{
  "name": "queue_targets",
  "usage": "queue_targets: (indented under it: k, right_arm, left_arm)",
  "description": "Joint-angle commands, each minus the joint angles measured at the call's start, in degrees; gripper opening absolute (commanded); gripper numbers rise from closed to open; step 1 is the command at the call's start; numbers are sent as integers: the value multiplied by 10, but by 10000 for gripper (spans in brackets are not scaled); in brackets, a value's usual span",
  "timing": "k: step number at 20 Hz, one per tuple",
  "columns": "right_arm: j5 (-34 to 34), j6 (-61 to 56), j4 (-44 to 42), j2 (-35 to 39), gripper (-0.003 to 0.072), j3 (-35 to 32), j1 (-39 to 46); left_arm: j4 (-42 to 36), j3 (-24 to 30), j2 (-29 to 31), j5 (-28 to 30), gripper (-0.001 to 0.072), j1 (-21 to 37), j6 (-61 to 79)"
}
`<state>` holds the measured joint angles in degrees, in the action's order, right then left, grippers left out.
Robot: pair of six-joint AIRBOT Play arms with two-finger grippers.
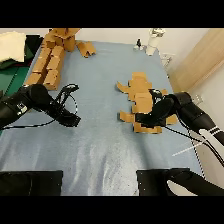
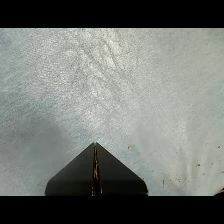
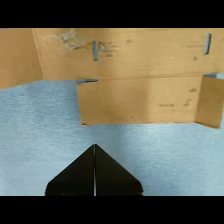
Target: Fold the box.
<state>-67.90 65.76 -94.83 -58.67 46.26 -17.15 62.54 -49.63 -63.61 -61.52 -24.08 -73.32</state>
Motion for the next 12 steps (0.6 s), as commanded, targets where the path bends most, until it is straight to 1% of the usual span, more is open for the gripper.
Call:
queue_targets:
  k: [1,3,5,6,7,8,9,10,12]
  right_arm:
    - [11,-8,-7,-2,4,2,-5]
    - [13,-7,-8,-2,4,2,-5]
    - [14,30,11,-3,6,5,3]
    - [8,33,42,-3,35,12,15]
    - [-6,33,80,-3,199,22,37]
    - [-20,37,118,-3,328,32,69]
    - [-25,57,148,-3,386,41,106]
    - [-24,85,163,-3,416,47,155]
    - [0,141,165,-10,423,49,258]
  left_arm:
    - [0,0,0,0,13,0,0]
    - [0,0,0,0,12,0,0]
    - [0,0,0,0,12,0,0]
    - [0,0,0,0,12,0,0]
    - [0,0,0,0,12,0,0]
    - [0,0,0,0,12,0,0]
    - [0,0,0,0,12,0,0]
    - [0,0,0,0,12,0,0]
    - [0,0,0,0,12,0,0]
